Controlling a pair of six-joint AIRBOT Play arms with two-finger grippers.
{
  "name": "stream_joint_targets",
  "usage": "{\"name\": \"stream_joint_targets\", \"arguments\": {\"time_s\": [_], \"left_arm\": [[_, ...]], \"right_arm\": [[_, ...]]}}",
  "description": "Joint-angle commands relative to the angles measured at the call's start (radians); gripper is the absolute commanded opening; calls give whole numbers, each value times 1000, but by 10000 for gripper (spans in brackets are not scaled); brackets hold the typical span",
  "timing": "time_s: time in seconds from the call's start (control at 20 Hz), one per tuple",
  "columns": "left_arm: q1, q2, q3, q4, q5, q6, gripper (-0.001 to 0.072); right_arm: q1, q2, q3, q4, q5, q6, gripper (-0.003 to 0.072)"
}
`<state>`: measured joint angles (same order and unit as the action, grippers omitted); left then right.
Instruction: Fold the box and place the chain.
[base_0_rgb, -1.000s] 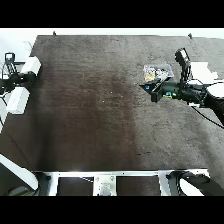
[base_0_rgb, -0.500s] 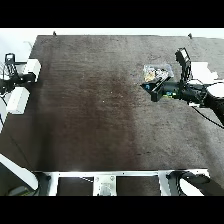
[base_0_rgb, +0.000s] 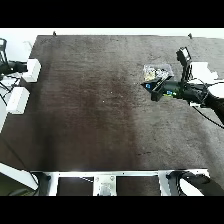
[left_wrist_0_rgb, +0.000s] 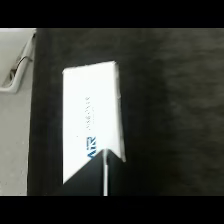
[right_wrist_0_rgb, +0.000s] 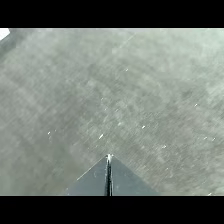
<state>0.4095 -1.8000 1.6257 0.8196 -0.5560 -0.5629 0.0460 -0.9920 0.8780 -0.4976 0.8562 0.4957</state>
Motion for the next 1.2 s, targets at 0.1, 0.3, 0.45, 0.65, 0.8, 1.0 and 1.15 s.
{"name": "stream_joint_targets", "arguments": {"time_s": [0.1,0.3,0.45,0.65,0.8,1.0,1.15], "left_arm": [[-13,209,-36,-176,-139,120,12],[-139,486,-275,-335,106,359,12],[-270,708,-519,-486,244,589,12],[-414,962,-832,-805,287,880,12],[-498,1118,-1023,-876,330,913,12],[-568,1270,-1220,-886,388,910,12],[-569,1345,-1332,-919,379,909,12]], "right_arm": [[0,107,-13,-5,-240,-2,12],[0,233,-85,-19,-448,-2,11],[0,333,-157,-30,-537,-2,11],[0,492,-293,-31,-566,-2,11],[0,638,-430,-38,-576,-2,11],[0,798,-611,-37,-579,-2,12],[0,864,-700,-37,-579,-2,11]]}}
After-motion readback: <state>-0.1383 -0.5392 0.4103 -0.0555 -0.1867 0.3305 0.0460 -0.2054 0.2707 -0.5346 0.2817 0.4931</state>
